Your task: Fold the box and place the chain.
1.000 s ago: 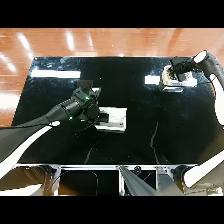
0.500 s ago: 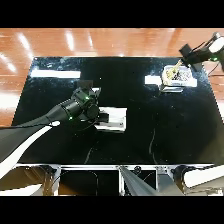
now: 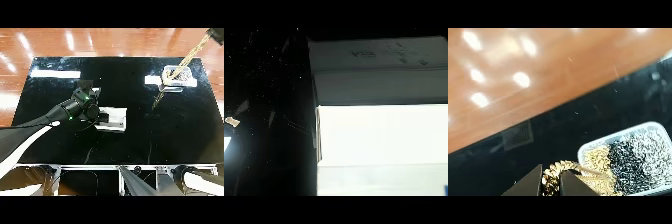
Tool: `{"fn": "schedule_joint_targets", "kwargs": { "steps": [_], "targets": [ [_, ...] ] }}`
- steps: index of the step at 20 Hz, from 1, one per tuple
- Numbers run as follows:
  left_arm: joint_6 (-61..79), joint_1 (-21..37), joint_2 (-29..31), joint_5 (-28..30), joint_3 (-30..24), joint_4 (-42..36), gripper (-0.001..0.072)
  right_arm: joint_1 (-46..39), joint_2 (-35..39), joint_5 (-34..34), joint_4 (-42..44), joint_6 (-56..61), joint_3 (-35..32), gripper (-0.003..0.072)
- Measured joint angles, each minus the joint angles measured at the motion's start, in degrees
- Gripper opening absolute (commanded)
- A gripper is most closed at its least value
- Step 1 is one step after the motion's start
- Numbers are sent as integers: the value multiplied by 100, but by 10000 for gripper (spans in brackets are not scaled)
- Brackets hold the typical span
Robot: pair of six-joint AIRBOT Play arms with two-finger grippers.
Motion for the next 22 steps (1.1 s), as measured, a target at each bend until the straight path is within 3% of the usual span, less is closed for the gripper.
{"fn": "schedule_joint_targets", "kwargs": {
  "steps": [11, 22],
  "targets": [
    [0, -2, 0, -9, 0, 0, 24, 916, 1967, 730, 374, -1106, -9, 33],
    [0, -2, 0, -13, 0, 2, 23, 3178, 2273, 1121, 901, -1198, -262, 34]
  ]
}}
